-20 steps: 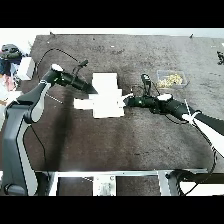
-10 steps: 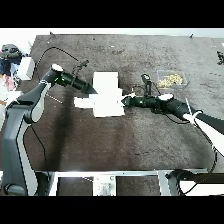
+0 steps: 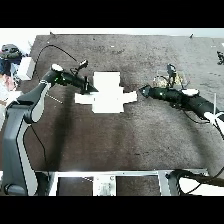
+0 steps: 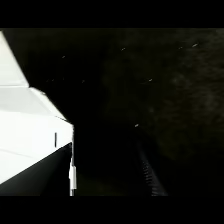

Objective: Fold the box and place the chain.

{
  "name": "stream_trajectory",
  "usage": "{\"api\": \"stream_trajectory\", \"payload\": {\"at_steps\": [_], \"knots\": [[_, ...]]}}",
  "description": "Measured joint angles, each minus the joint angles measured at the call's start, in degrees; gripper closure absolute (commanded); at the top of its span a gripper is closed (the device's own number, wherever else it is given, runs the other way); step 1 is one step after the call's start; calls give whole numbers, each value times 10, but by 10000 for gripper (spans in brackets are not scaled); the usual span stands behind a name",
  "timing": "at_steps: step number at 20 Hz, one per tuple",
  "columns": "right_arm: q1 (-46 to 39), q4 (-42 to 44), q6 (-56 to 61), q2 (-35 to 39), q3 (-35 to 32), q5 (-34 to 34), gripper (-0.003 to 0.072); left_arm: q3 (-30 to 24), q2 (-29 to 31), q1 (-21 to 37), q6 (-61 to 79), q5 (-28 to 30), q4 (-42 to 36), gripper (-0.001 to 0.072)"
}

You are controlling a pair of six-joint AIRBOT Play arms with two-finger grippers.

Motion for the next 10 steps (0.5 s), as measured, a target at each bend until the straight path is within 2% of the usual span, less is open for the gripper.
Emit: {"api": "stream_trajectory", "payload": {"at_steps": [10], "knots": [[-14,-33,0,6,0,1,222,-5,0,0,128,49,-5,699]]}}
